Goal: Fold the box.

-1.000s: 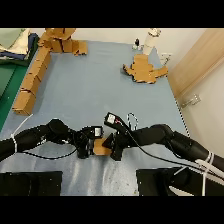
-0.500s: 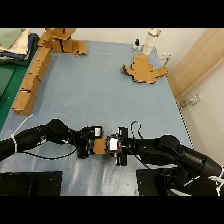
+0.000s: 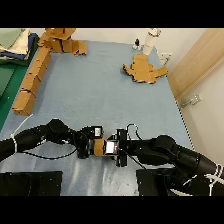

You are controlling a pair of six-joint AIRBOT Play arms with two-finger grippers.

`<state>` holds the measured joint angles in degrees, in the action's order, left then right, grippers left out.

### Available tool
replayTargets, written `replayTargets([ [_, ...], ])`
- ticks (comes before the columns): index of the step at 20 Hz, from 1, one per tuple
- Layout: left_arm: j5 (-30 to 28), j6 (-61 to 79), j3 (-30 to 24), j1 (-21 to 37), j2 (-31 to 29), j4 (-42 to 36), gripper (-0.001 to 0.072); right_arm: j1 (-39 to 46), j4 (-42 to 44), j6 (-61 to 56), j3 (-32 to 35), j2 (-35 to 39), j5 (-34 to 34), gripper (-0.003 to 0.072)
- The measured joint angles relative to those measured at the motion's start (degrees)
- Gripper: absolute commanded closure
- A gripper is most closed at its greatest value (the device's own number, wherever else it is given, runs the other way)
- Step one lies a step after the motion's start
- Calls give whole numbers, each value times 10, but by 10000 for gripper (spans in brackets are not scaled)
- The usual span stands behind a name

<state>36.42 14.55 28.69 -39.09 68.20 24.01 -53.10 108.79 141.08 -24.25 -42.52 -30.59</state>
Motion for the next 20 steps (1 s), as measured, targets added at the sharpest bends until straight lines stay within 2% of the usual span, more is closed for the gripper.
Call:
replayTargets([
  [11, 0, 0, 0, 0, 0, 0, 180, -10, -31, -22, 0, -7, -8, 212],
  [13, 0, 0, 0, 0, 0, 0, 180, -35, -90, -85, 0, -7, -9, 212],
  [18, 0, -1, 0, 0, 0, 0, 180, -121, -333, -309, 0, -7, -14, 212],
  [20, -1, -2, 0, 0, 0, -1, 179, -137, -394, -357, 1, -7, -16, 215],
])
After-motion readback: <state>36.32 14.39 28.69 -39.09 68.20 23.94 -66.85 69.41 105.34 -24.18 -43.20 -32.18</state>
